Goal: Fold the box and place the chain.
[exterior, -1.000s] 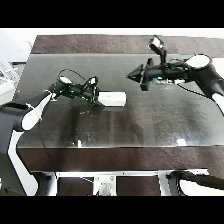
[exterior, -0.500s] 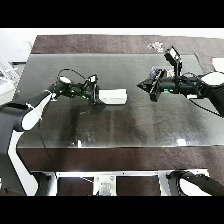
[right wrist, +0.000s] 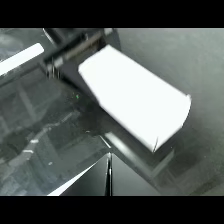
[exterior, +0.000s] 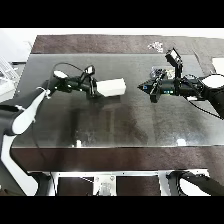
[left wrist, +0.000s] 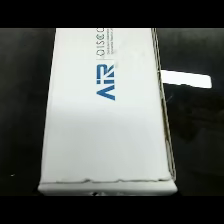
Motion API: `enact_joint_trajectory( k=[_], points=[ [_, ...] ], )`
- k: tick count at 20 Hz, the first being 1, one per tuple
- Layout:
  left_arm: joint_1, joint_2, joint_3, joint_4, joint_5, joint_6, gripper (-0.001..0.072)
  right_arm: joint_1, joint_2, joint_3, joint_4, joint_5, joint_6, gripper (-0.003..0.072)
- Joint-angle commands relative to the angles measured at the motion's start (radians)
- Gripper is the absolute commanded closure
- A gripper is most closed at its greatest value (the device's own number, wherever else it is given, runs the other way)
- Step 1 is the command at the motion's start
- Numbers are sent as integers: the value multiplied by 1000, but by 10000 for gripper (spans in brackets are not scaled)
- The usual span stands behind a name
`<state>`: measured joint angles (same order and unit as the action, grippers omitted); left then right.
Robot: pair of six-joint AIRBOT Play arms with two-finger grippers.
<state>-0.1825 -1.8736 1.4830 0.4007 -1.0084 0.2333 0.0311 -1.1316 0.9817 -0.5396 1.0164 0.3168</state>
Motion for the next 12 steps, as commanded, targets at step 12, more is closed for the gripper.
enact_joint_trajectory(
  k=[12],
  points=[
    [522, 230, -3, 83, 565, -624, 691, 1, 0, -2, 10, 0, 69, 672]
  ],
)
